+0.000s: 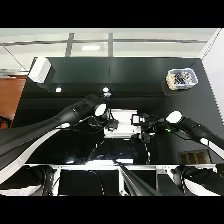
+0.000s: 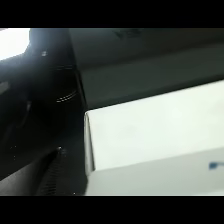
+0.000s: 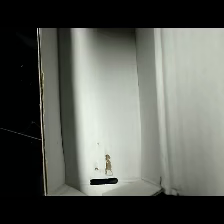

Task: Fold the box and place the chain.

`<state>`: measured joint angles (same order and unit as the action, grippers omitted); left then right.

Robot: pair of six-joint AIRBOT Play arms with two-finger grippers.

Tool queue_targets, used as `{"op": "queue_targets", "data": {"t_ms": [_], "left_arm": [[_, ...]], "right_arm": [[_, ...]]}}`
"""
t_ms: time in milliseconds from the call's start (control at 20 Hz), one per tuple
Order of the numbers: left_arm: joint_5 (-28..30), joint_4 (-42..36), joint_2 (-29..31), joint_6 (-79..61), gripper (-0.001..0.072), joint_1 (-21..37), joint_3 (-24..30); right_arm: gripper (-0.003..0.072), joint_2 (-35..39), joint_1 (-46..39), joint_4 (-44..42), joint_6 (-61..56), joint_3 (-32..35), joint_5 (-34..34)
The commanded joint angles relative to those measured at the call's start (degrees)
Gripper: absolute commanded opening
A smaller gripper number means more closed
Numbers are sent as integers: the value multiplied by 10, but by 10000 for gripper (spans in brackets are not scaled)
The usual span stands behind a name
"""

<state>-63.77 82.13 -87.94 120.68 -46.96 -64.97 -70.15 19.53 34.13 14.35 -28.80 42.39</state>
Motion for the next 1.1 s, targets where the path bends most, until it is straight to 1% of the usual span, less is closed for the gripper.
{"op": "queue_targets", "data": {"t_ms": [0, 100, 150, 200, 250, 500, 550, 600, 650, 800, 850, 900, 950, 1000, 1050], "left_arm": [[-33, 30, -26, 63, 536, -16, -37], [-40, 30, -37, 88, 536, -23, -45], [-40, 30, -39, 101, 467, -25, -45], [-39, 31, -38, 107, 328, -26, -45], [-40, 29, -38, 107, 281, -26, -46], [-44, 27, -38, 111, 280, -26, -46], [-43, 27, -38, 112, 266, -26, -46], [-44, 27, -38, 112, 120, -26, -46], [-42, 29, -38, 112, 26, -26, -46], [-43, 29, -38, 112, 26, -26, -46], [-43, 28, -38, 112, 38, -26, -46], [-43, 26, -38, 112, 149, -26, -46], [-44, 27, -38, 112, 295, -25, -46], [-45, 29, -38, 112, 367, -25, -46], [-45, 31, -38, 112, 378, -25, -46]], "right_arm": [[417, 0, 0, 0, 0, 0, 6], [416, 0, 0, 0, 0, 0, 7], [417, 0, 0, 0, 0, 0, 7], [417, 0, 0, 0, 0, 0, 7], [417, 0, 0, 0, 0, 0, 7], [417, 0, 0, 0, 0, 0, 8], [416, 0, 0, 0, 0, 0, 8], [417, 0, 0, 0, 0, 0, 8], [416, 0, 0, 0, 0, 0, 8], [417, 0, 0, 0, 0, 0, 9], [417, 0, 0, 0, 0, 0, 9], [417, 0, 0, 0, 0, 0, 9], [416, 0, 0, 0, 0, 0, 9], [417, 0, 0, 0, 0, 0, 9], [417, 0, 0, 0, 0, 0, 9]]}}
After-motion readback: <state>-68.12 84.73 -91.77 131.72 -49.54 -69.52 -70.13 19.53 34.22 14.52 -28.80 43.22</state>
